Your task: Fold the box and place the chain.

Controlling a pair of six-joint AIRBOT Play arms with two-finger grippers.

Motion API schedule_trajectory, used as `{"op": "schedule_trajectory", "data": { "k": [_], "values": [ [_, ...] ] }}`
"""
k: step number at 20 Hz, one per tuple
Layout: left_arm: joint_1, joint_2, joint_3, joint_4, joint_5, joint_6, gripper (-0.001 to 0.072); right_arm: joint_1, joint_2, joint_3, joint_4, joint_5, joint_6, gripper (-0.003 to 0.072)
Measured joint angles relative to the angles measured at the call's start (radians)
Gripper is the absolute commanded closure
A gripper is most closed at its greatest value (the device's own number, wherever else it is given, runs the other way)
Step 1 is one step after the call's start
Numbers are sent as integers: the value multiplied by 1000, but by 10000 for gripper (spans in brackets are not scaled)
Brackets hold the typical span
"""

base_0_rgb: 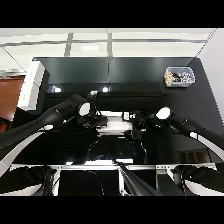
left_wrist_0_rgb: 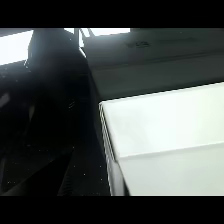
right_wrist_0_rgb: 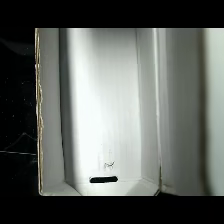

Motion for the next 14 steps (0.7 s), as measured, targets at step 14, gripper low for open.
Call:
{"op": "schedule_trajectory", "data": {
  "k": [14],
  "values": [
    [-1,-29,2,-4,-21,-13,649,1,-1,0,3,3,0,560]
  ]
}}
